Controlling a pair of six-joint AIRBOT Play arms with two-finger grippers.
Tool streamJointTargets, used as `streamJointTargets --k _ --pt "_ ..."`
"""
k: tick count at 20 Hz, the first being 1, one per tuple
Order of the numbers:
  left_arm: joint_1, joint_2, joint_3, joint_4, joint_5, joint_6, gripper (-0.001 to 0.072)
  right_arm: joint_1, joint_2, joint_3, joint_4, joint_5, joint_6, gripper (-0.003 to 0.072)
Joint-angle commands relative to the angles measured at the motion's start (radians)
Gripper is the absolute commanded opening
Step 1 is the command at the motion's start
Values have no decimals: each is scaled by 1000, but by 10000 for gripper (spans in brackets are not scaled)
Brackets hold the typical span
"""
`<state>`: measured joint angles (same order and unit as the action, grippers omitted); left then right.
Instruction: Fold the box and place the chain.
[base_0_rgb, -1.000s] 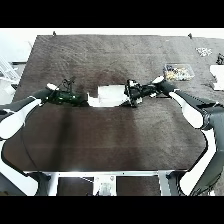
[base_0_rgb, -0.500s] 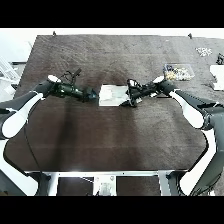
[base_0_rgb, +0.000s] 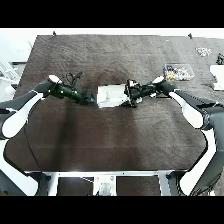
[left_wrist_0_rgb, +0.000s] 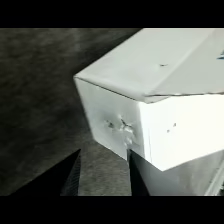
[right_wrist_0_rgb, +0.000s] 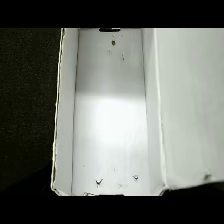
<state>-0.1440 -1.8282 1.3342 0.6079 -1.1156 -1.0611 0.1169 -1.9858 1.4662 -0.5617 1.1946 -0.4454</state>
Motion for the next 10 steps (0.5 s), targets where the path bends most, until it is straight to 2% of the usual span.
streamJointTargets --k 1,5,10 --pt "6 -1 -23 45 36 -16 349 0 0 0 3 3 0 567" --pt "6 0 -22 -39 -13 32 350 0 0 0 3 3 0 567" --pt "8 2 -22 -50 -58 33 350 0 0 0 3 3 0 567"
